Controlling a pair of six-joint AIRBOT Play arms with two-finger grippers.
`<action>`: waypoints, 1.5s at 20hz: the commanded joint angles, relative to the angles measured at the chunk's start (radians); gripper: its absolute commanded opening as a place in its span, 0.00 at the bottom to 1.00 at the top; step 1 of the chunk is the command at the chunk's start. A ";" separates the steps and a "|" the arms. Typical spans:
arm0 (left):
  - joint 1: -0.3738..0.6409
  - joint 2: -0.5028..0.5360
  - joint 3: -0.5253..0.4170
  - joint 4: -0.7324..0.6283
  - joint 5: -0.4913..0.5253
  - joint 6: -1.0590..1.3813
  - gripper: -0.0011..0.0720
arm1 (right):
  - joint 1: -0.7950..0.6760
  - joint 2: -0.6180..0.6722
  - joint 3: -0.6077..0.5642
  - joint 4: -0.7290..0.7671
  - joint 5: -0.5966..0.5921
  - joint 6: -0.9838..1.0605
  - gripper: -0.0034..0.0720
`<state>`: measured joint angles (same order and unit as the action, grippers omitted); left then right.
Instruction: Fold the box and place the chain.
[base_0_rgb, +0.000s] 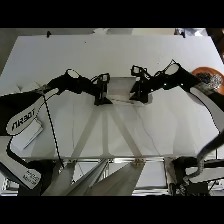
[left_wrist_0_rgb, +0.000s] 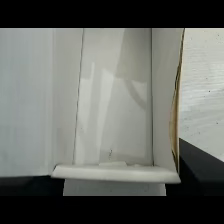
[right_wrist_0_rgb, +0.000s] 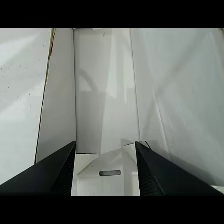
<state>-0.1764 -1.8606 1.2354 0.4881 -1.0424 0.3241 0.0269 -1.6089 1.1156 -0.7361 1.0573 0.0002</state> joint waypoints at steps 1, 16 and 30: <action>0.000 0.001 0.001 0.000 0.000 0.001 0.72 | 0.021 -0.001 0.000 0.019 0.011 0.017 0.65; 0.000 0.001 0.001 -0.001 0.000 0.000 0.72 | 0.056 0.204 0.001 0.098 -0.003 0.058 0.06; 0.000 0.019 0.001 0.013 0.054 -0.018 0.72 | -0.233 0.299 0.000 -0.247 0.079 0.451 0.06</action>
<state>-0.1768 -1.8519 1.2354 0.4885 -1.0210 0.3161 -0.1604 -1.3010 1.1160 -0.9405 1.1007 0.4129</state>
